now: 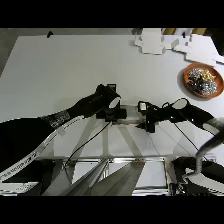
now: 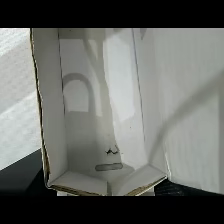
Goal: Fold the box and place the chain.
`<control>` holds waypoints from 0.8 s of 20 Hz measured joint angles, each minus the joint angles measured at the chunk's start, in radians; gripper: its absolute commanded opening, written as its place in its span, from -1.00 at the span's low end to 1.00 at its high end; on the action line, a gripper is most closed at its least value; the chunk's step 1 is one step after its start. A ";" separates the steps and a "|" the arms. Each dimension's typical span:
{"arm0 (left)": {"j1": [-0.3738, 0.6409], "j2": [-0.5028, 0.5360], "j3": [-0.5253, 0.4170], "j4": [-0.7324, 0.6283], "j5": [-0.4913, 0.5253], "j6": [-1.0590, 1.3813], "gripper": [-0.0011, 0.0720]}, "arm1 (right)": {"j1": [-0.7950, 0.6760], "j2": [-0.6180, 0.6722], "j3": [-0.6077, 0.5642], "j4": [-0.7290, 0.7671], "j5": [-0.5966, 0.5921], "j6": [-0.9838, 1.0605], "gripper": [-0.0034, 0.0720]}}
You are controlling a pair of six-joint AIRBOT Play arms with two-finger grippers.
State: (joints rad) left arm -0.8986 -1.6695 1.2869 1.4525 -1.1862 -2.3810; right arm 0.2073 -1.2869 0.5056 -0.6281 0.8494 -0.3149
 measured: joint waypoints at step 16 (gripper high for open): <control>0.091 0.322 0.000 -0.059 -0.057 0.457 0.64 | 0.000 0.000 0.000 0.000 0.000 -0.001 -0.07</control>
State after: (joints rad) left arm -0.8078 -1.3476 1.2869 1.3933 -1.2434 -1.9240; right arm 0.2073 -1.2869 0.5056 -0.6285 0.8490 -0.3161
